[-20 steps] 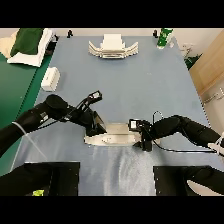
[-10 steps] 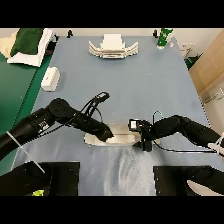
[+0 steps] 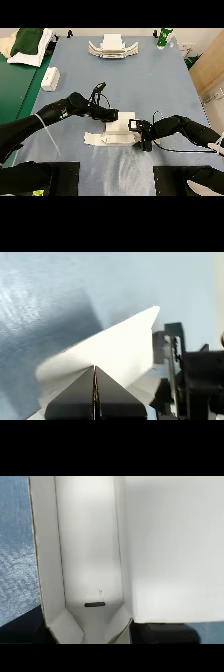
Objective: Fold the box.
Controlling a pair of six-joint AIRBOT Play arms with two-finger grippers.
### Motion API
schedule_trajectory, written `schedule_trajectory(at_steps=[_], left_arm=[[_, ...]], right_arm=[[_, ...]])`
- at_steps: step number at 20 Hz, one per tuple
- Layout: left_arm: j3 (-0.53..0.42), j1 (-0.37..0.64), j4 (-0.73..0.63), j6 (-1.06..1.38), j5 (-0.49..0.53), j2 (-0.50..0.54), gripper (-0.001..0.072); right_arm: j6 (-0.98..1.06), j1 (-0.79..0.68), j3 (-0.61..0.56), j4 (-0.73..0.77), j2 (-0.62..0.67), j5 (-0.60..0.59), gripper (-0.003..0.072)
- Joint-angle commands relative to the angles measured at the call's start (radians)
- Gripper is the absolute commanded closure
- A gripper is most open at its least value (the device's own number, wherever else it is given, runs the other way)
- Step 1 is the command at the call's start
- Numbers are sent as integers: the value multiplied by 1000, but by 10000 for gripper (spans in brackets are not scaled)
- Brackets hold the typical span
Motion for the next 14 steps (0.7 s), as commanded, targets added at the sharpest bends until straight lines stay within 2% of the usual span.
schedule_trajectory(at_steps=[1, 4, 10, 12, 14], left_arm=[[8, 20, 11, -67, 18, -93, 699], [8, 18, 7, -66, -4, -132, 699], [8, 18, 6, -58, -12, -135, 698], [9, 21, 6, 7, -38, -105, 699], [10, 30, 17, 66, -74, -16, 699]], right_arm=[[0, 0, 0, 0, -1, 0, 103], [0, 0, 0, 0, -1, 0, 103], [0, 0, 0, 0, 0, 0, 103], [0, 0, 0, 0, -1, 0, 103], [0, 0, 0, 0, -1, 0, 103]])
